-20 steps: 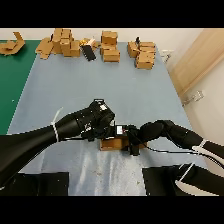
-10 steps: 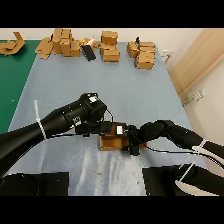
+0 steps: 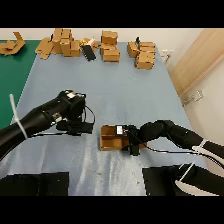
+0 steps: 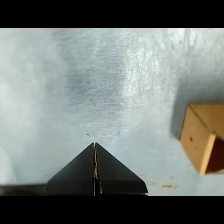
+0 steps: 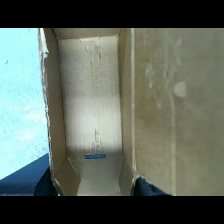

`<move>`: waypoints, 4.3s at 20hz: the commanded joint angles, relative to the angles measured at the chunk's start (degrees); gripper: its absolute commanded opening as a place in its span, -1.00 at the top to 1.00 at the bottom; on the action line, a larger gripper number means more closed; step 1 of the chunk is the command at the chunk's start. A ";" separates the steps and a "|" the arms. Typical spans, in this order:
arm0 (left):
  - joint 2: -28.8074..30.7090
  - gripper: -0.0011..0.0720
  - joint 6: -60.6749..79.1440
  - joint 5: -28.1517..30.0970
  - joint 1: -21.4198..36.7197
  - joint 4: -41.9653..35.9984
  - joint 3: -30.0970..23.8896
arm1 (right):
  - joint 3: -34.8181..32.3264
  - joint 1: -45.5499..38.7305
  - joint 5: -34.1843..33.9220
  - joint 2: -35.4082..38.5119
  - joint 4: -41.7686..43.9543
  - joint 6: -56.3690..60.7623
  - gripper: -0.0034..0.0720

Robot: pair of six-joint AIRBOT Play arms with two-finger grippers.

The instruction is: Fold the box.

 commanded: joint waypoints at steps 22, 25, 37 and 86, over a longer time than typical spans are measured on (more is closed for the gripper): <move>11.30 -0.95 106.64 30.91 6.38 -40.26 -26.14 | 0.02 0.00 0.04 0.02 -0.02 0.00 -0.45; 9.22 -0.93 111.69 31.89 5.44 -43.36 -26.12 | 0.02 -0.02 0.07 0.02 -0.02 0.02 -0.45; 2.64 -0.94 118.81 35.30 4.94 -50.73 -24.04 | 0.02 -0.02 0.07 0.02 -0.02 0.00 -0.45; -2.08 -0.31 118.97 42.95 0.09 -50.86 -23.39 | 0.39 -0.07 -1.77 0.90 -0.48 0.00 -1.00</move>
